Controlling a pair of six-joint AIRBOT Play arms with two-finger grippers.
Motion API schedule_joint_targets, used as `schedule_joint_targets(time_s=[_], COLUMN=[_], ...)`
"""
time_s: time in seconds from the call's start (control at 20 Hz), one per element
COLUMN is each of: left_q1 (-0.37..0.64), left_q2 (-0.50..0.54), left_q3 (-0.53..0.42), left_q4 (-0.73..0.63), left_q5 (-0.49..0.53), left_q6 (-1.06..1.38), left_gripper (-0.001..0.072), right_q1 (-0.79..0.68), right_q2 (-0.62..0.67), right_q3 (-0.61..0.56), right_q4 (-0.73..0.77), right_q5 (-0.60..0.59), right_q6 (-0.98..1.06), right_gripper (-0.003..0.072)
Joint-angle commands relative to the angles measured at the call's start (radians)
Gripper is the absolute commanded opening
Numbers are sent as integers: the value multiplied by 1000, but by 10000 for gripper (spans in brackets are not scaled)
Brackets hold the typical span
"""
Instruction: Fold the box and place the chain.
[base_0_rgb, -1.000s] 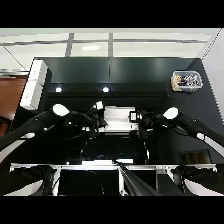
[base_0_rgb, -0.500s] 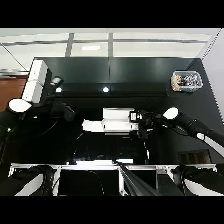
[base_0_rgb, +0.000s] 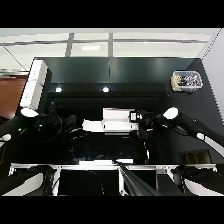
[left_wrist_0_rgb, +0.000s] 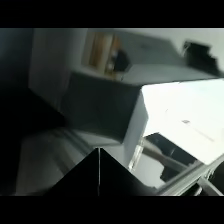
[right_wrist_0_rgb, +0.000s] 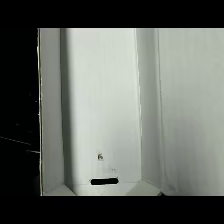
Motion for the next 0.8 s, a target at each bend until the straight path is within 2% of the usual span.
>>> schedule_joint_targets(time_s=[0.0, 0.45, 0.5, 0.55, 0.6, 0.65, 0.75], left_q1=[-86, -124, -124, -123, -122, -122, -123], left_q2=[-84, -122, -122, -122, -122, -122, -122], left_q3=[6, 42, 54, 69, 84, 98, 121], left_q4=[-116, -168, -174, -171, -167, -164, -162], left_q5=[5, 7, -9, -26, -43, -55, -70], left_q6=[82, 321, 362, 376, 393, 400, 412], left_gripper=[27, 35, 111, 254, 429, 530, 538], right_q1=[1, 1, 1, 1, 1, 1, 1], right_q2=[-1, -1, -1, -1, -1, -1, -1], right_q3=[0, 0, 0, 0, 0, 0, 0], right_q4=[0, 0, 0, 0, 0, 0, 0], right_q5=[0, 0, 0, 0, 0, 0, 0], right_q6=[0, 0, 0, 0, 0, 0, 0], right_gripper=[8, 8, 8, 8, 9, 8, 8])
